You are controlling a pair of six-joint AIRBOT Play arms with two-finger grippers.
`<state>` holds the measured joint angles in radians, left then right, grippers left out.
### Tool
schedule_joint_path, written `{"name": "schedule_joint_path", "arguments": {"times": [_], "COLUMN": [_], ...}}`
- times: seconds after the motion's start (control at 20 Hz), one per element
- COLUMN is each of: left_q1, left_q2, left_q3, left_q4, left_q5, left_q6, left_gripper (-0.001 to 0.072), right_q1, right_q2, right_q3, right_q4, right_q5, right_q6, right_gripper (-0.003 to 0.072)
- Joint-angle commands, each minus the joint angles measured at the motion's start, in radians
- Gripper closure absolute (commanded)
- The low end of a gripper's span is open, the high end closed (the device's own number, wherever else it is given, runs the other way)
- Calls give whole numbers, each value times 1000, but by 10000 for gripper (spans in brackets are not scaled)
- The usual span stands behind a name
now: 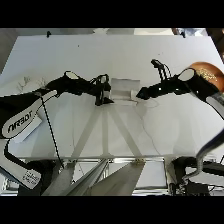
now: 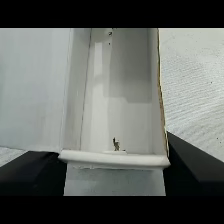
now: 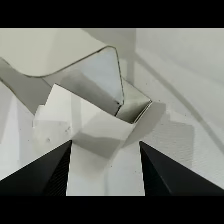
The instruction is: Fold the box and place the chain.
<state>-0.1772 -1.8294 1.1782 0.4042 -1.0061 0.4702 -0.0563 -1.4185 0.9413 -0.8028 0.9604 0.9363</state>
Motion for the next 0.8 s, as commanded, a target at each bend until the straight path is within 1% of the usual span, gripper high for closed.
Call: {"name": "schedule_joint_path", "arguments": {"times": [0.0,0.2,0.3,0.45,0.75], "left_q1": [1,1,1,1,1], "left_q2": [0,0,0,0,0], "left_q3": [0,0,0,0,0], "left_q4": [1,0,0,0,0], "left_q5": [0,0,0,0,0], "left_q6": [0,0,0,0,0], "left_gripper": [690,690,690,690,690], "right_q1": [10,10,10,11,11], "right_q2": [-1,-6,-24,-68,-89], "right_q3": [0,0,0,0,0], "right_q4": [1,43,64,135,138], "right_q5": [-10,-23,-18,-5,-41], "right_q6": [13,29,37,35,-2], "right_gripper": [205,203,203,203,203]}}
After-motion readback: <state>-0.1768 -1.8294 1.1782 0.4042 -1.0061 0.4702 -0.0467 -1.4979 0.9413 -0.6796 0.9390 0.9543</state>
